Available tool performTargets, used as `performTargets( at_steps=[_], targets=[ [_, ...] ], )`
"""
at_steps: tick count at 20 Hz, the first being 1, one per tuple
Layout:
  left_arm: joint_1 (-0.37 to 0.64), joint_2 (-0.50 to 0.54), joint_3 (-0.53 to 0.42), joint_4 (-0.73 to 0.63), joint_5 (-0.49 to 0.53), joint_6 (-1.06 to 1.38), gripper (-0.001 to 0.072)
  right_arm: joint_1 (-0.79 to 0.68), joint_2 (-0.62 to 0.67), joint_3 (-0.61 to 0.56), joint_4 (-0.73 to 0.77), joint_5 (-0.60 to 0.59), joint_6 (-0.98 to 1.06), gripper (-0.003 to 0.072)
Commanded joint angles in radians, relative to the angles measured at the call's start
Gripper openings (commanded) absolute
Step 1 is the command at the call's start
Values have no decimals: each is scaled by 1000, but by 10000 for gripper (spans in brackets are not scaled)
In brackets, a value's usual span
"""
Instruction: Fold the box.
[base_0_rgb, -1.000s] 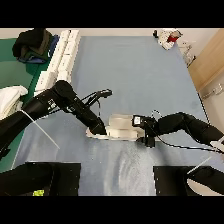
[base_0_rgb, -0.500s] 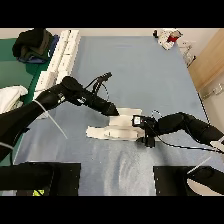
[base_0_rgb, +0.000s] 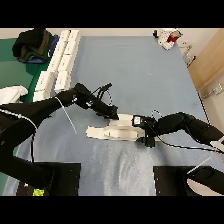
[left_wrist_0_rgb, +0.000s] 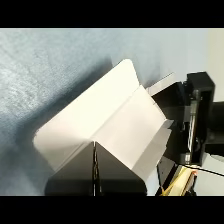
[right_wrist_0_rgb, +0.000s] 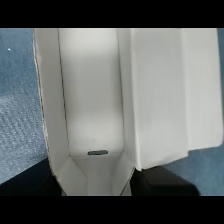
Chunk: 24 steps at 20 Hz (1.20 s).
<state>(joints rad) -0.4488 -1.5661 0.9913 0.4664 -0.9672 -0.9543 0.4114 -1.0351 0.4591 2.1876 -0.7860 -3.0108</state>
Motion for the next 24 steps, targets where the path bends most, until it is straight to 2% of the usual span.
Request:
performTargets(
  at_steps=[1, 5, 8, 16, 19, 21, 24],
  targets=[
    [0, -24, 2, 0, -1, -8, 11, 0, 0, 1, 0, 0, 0, 510],
    [2, -21, 13, 1, -19, 31, 10, 0, 0, 1, 0, 0, 0, 510],
    [8, 37, 53, 12, -61, 124, 9, 0, 0, 1, 0, 0, 0, 510],
    [-26, 428, 77, 384, -45, 124, 7, 0, 0, 1, 0, 0, 0, 510],
    [-92, 560, 46, 517, -44, 118, 7, 0, 0, 1, 0, 0, 0, 509],
    [-93, 644, -10, 526, -45, 141, 6, 0, 0, 1, 0, 0, 0, 510],
    [-70, 716, -127, 521, -79, 411, 14, 0, 0, 1, 0, 0, 0, 510]
  ],
)
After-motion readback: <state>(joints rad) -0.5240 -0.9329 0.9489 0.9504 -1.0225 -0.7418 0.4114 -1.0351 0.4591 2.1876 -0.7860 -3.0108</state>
